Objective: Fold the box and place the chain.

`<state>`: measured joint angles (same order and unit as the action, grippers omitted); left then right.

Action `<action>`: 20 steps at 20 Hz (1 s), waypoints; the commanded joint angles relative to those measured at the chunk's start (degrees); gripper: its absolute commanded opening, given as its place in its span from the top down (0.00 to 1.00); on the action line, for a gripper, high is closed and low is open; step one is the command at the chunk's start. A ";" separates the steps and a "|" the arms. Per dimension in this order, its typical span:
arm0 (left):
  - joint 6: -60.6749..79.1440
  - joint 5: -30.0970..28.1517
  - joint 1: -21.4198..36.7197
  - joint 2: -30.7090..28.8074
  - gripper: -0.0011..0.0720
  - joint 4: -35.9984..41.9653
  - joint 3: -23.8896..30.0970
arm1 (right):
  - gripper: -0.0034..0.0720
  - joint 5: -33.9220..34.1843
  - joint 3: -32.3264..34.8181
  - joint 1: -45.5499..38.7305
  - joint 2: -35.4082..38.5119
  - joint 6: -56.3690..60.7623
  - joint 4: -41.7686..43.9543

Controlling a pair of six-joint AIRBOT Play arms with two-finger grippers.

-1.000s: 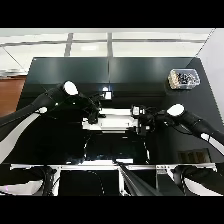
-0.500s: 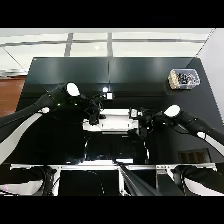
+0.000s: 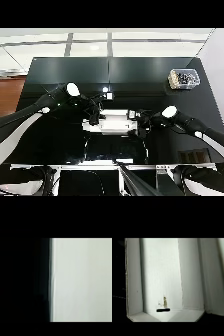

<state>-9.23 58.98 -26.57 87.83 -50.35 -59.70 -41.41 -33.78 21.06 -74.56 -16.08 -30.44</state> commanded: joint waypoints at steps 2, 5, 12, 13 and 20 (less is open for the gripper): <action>0.00 -0.02 -0.04 0.02 0.95 0.02 0.00 | 0.12 1.84 -0.63 1.79 -0.85 3.48 -3.37; 0.02 -0.02 -0.04 0.02 0.95 0.00 -0.02 | 0.12 1.99 -0.72 1.90 -0.90 4.09 -3.69; 0.02 0.02 -0.02 0.02 0.95 0.00 -0.02 | 0.12 2.01 -0.72 1.92 -0.90 4.07 -3.69; 0.00 -0.02 -0.02 0.02 0.95 0.00 -0.04 | 0.12 2.01 -0.72 1.92 -0.90 4.07 -3.72; -4.15 1.68 0.33 -3.50 0.01 -4.02 -0.24 | 0.65 1.95 -0.72 1.92 -0.87 4.07 -3.74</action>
